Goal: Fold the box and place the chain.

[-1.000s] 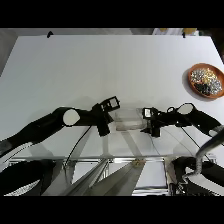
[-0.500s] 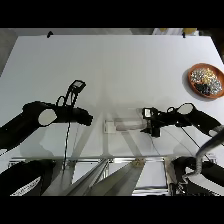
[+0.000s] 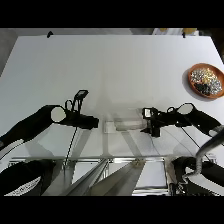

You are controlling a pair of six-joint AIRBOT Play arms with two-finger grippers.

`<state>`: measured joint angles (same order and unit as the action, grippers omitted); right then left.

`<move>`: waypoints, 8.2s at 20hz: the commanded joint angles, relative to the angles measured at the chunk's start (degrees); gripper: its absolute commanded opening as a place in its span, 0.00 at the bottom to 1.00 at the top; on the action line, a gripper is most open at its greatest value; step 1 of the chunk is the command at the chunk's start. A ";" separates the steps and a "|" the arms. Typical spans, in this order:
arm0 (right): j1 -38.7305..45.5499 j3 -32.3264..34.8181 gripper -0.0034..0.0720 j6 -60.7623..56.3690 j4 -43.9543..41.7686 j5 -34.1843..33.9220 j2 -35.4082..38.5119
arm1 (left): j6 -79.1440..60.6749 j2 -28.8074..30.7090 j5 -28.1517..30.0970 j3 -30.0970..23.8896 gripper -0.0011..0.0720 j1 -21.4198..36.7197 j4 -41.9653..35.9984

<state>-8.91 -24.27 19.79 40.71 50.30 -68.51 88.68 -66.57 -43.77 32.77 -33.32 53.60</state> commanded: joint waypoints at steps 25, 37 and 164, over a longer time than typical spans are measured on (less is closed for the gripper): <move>-0.02 0.00 0.60 0.00 -0.02 0.04 0.02 | -0.83 0.20 6.71 2.23 0.24 -8.55 -15.67; -0.02 0.00 0.60 0.00 -0.02 0.04 0.02 | 4.61 -5.40 6.95 8.92 0.41 -12.52 -9.75; -0.02 -0.02 0.60 0.00 -0.02 0.02 0.04 | -102.12 -9.77 5.14 1.25 0.98 -1.95 -24.39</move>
<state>-8.91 -24.27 19.79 40.71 50.33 -68.49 -6.37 -74.06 -41.98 34.48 -33.80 34.20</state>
